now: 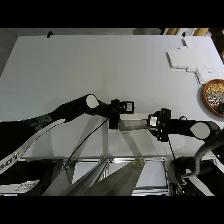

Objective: Fold the box and place the chain.

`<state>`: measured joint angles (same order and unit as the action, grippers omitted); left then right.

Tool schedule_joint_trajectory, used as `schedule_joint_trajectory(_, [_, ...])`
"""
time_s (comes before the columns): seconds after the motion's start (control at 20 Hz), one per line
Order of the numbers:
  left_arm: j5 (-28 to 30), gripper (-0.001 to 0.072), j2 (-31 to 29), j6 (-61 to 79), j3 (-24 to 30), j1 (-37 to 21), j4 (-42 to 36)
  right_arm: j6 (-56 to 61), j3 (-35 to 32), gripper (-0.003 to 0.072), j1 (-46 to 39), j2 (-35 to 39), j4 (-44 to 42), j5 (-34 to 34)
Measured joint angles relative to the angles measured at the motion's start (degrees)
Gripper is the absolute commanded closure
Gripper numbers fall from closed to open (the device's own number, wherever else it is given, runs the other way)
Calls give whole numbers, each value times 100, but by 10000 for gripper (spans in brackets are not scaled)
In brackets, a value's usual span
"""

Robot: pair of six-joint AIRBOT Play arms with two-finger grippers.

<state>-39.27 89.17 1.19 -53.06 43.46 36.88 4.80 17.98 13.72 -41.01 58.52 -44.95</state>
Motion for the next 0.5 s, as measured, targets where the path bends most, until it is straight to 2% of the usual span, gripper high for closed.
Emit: schedule_joint_trajectory(0.5, [0,696,2,0,0,0,-2,-2048,22,105,-833,-809,-1128,-205])
